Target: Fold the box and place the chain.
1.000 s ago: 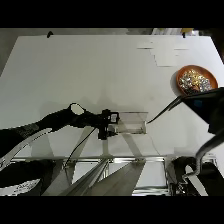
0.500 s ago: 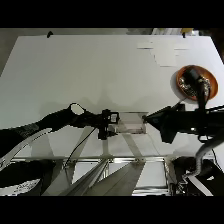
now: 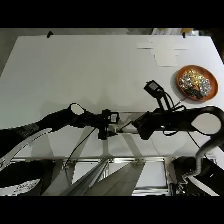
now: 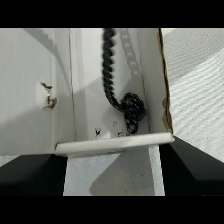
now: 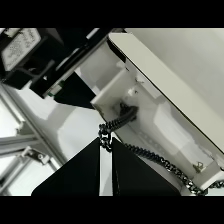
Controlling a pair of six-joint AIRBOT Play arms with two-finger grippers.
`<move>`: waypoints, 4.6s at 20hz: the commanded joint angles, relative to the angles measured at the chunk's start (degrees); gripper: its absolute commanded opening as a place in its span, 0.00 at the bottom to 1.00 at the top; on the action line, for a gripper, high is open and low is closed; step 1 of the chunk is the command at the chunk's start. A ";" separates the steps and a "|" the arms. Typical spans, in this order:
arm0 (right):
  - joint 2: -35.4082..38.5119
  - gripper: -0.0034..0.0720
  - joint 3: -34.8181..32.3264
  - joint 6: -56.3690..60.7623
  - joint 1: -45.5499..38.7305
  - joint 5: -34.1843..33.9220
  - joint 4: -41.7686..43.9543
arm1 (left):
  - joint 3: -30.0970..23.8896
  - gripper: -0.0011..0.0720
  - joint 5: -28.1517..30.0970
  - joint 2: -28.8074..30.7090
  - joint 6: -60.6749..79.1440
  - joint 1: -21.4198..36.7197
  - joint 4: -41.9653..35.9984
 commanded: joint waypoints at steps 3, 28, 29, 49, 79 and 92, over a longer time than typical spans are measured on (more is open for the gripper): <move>-8.50 0.07 -0.33 -0.07 1.51 -1.97 -2.19 | 0.04 0.30 0.00 0.00 0.02 0.00 0.00; -16.06 0.27 13.05 14.60 -29.68 13.46 -29.68 | 0.04 0.30 0.02 0.00 0.02 0.00 0.00; -16.63 0.33 11.19 14.62 -29.66 11.76 -29.75 | 0.04 0.30 0.00 0.00 0.02 0.00 0.00; -29.16 0.44 4.98 17.22 -29.66 -1.20 -29.75 | 0.04 0.30 0.02 0.00 0.02 0.00 0.00; 6.21 0.07 4.98 9.49 -16.81 11.02 0.85 | 0.04 0.30 0.02 0.00 0.02 0.00 0.00; 7.32 0.07 4.98 9.46 -1.29 1.64 7.32 | 0.04 0.30 0.02 0.00 0.02 0.00 0.00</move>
